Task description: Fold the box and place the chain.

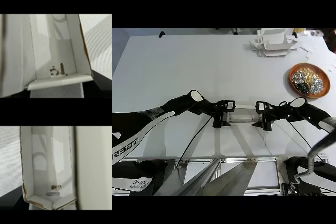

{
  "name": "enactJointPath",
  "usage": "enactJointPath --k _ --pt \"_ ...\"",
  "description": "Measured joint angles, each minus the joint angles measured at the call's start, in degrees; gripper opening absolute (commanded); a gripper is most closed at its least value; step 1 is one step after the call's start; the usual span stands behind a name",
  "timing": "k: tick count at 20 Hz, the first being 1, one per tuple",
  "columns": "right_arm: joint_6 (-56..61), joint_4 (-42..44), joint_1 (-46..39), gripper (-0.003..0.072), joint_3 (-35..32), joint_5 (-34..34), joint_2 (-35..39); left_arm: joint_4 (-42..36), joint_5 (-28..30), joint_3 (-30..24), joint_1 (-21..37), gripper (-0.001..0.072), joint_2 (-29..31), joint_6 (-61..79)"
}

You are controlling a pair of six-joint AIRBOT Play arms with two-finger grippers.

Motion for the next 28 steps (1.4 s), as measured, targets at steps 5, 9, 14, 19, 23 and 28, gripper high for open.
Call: enactJointPath --k 5,9,14,19,23,28 --pt "-0.02 0.22 0.00 0.0380 0.00 -0.02 0.00 0.00 0.09 0.00 0.00 0.0133 0.00 -0.02" --pt "0.13 0.55 0.00 0.0703 0.00 -0.26 0.00 -0.04 0.28 0.00 0.00 0.0133 -0.02 -0.02" --pt "2.78 -1.20 -0.74 0.0701 0.02 -1.18 1.62 -0.22 0.55 0.00 -0.07 0.0133 -0.09 -0.22" --pt "10.71 -9.09 -2.67 0.0694 0.04 -0.83 8.63 0.04 0.37 0.02 -0.07 0.0133 -0.09 0.26" --pt "17.88 -17.94 -3.19 0.0640 0.07 3.65 15.58 0.02 0.26 0.02 -0.04 0.0133 -0.09 0.07" --pt "24.26 -20.11 -3.32 0.0100 0.07 8.48 22.97 0.02 0.13 0.02 -0.04 0.0133 -0.09 0.00"
